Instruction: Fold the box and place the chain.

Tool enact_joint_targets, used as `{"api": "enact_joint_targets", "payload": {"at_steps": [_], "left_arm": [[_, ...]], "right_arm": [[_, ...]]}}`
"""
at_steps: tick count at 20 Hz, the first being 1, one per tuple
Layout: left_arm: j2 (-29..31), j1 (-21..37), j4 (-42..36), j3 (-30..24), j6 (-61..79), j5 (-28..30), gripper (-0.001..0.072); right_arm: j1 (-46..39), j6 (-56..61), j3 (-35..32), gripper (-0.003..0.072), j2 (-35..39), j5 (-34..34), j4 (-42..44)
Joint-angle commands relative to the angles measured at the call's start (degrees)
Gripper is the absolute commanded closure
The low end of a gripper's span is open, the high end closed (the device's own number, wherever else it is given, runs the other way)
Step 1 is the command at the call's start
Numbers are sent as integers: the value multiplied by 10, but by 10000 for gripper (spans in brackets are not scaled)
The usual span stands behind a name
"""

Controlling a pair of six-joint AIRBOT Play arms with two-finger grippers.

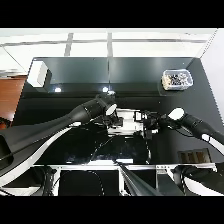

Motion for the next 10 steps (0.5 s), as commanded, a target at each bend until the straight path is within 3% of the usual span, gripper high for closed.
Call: {"api": "enact_joint_targets", "payload": {"at_steps": [1,3,7,10], "left_arm": [[-18,-6,34,24,-19,-44,344],[-18,-8,39,24,-23,-48,397],[-18,-12,37,24,-25,-30,665],[-18,-13,37,24,-25,-27,690]], "right_arm": [[0,0,0,449,0,0,0],[0,0,0,450,0,0,0],[0,0,0,450,0,0,0],[0,0,0,450,0,0,0]]}}
